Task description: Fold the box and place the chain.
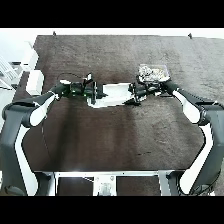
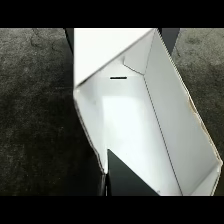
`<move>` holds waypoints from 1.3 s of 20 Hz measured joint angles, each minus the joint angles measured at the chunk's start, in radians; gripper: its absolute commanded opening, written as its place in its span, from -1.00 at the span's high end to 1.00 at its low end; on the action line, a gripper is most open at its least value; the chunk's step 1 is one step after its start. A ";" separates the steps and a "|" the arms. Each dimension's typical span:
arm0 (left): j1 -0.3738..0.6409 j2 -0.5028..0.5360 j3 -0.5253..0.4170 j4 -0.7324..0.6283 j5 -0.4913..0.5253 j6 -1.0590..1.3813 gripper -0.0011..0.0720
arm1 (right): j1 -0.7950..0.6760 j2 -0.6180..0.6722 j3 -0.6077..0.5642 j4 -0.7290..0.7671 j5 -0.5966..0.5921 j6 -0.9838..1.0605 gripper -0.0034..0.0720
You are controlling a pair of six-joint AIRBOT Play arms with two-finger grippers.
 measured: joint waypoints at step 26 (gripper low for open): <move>0.000 0.000 0.000 0.000 0.000 0.000 0.91 | 0.019 -0.030 0.017 -0.014 -0.029 -0.018 -0.95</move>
